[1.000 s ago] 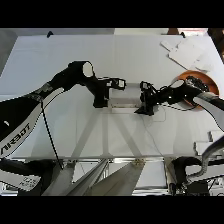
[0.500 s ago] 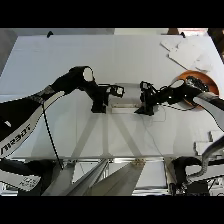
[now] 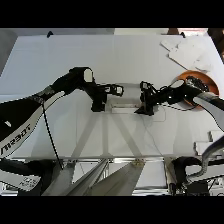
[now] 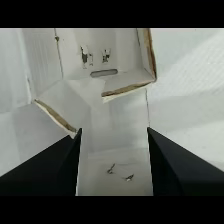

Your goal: Fold the box and place the chain.

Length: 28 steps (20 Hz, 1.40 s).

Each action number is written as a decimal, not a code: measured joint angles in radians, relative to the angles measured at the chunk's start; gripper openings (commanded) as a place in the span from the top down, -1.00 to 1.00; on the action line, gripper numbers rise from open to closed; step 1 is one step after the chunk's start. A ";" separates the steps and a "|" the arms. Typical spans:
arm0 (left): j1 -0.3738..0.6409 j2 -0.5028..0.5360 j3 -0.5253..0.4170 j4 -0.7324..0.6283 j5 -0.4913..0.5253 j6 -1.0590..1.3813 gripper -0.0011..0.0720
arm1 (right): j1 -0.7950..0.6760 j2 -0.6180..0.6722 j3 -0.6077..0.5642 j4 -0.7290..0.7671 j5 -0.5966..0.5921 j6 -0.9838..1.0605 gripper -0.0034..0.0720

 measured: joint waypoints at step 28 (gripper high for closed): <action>-0.004 0.000 0.000 -0.142 0.081 -0.019 0.06 | 0.000 0.000 0.000 0.000 0.000 0.000 -0.42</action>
